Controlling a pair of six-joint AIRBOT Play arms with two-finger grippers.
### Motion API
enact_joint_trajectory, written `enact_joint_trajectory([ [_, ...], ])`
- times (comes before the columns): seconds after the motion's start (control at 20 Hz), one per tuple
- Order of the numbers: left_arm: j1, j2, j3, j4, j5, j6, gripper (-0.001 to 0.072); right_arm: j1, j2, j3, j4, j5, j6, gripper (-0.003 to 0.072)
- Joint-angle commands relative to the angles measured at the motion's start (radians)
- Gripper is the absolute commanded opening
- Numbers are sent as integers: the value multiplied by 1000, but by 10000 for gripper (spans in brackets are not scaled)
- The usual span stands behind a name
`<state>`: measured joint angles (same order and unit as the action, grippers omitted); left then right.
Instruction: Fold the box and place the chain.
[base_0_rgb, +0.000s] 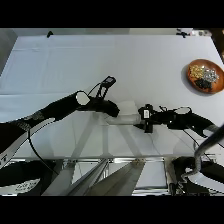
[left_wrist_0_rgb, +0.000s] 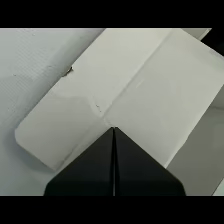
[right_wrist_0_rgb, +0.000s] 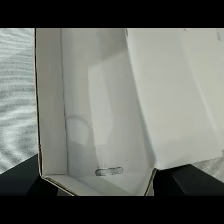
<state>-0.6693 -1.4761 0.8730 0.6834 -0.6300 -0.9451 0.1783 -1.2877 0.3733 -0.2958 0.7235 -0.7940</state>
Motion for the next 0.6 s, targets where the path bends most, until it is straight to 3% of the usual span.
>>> enact_joint_trajectory([
  [0.0, 1, 31, 0, 22, -56, -27, 3, 0, 0, 1, 4, -6, 4, 238],
  [0.2, 2, 62, 0, 40, -50, -50, 3, 0, 0, 1, 4, -6, 4, 238],
  [0.55, 3, 67, 0, 51, 128, 13, 11, 0, 0, 1, 4, -6, 4, 238],
])
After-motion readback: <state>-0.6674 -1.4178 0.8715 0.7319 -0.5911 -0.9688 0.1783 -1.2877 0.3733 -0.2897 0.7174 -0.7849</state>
